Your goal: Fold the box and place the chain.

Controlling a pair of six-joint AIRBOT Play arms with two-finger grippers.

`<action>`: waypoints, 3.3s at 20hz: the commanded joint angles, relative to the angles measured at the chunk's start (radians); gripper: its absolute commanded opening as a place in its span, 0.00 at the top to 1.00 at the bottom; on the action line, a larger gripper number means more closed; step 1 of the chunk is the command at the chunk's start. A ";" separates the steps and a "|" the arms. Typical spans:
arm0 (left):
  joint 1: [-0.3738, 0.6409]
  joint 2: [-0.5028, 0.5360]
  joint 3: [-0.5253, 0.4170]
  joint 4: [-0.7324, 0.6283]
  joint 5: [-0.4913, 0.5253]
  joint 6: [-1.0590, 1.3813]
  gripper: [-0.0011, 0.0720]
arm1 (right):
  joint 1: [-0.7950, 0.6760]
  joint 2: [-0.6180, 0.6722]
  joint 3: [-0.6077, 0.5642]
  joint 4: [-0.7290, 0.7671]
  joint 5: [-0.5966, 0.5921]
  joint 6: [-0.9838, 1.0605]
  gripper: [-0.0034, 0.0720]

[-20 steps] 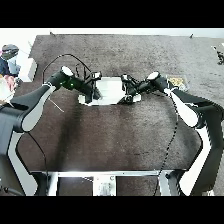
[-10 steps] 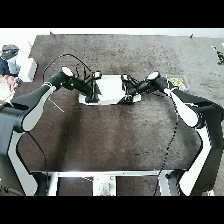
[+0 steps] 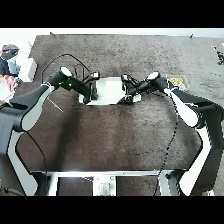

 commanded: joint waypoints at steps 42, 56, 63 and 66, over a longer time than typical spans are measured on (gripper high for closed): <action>0.226 0.312 -0.549 -0.148 0.304 -1.051 0.98 | 0.001 0.000 0.000 0.000 0.001 -0.001 0.48; 0.151 0.265 -0.546 -0.400 0.322 -0.947 0.97 | 0.001 0.000 0.000 0.000 0.001 -0.001 0.48; 0.147 0.265 -0.546 -0.473 0.302 -0.903 0.79 | 0.001 0.000 0.000 0.000 0.001 -0.001 0.48; 0.126 0.269 -0.540 -0.474 0.309 -0.895 0.72 | 0.001 0.000 0.000 0.000 0.001 -0.001 0.48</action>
